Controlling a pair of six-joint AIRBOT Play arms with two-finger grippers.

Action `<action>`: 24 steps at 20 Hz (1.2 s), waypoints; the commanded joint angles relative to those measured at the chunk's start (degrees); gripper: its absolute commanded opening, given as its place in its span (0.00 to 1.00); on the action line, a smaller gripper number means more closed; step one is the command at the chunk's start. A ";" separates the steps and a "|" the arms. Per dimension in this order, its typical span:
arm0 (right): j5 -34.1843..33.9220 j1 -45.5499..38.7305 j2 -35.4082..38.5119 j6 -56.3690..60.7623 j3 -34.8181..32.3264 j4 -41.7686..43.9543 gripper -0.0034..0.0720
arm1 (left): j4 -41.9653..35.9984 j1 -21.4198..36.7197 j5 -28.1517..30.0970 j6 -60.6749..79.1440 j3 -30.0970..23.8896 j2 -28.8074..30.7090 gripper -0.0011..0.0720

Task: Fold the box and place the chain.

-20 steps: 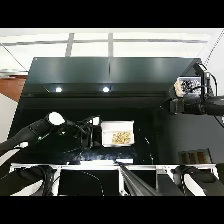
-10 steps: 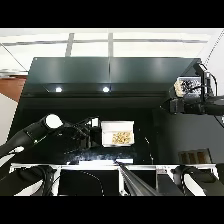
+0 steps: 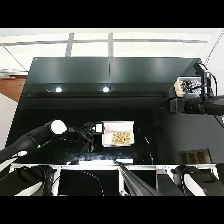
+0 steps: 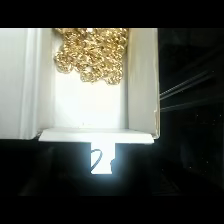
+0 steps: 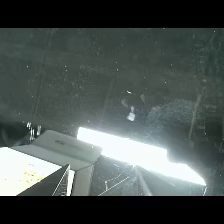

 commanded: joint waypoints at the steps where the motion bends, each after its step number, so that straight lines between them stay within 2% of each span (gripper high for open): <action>1: 0.04 0.02 0.04 0.00 0.07 -0.02 0.70 | -0.66 -0.66 1.81 0.00 -0.07 -0.20 0.98; 9: 0.13 0.02 0.07 0.00 0.07 -0.02 0.70 | -1.95 -0.94 4.24 0.24 -0.07 -0.28 0.98; 24: 0.17 0.02 0.04 0.02 0.07 -0.04 0.70 | -2.34 -1.11 2.64 0.26 0.04 -0.55 0.98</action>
